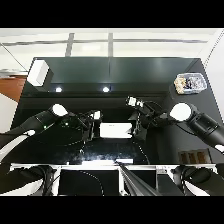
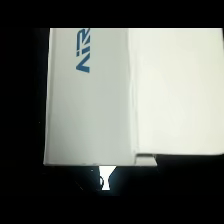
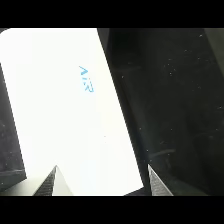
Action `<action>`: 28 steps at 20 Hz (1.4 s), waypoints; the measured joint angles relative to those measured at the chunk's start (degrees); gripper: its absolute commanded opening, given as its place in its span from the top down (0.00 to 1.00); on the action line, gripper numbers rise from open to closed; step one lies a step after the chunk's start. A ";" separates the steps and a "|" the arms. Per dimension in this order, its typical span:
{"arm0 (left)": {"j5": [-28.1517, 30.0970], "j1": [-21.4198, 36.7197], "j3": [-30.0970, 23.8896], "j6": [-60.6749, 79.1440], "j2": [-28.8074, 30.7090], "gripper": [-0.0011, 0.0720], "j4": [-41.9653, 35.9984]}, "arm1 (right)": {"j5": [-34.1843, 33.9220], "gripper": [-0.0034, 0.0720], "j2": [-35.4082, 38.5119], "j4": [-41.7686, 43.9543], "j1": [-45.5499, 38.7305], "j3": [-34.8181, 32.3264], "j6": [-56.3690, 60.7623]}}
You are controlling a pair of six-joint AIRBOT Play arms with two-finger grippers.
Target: Fold the box and place the chain.
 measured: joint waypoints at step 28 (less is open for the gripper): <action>0.17 0.00 0.00 -0.26 0.00 0.33 -0.02 | 0.26 0.49 -2.27 -0.04 0.55 -0.26 -1.25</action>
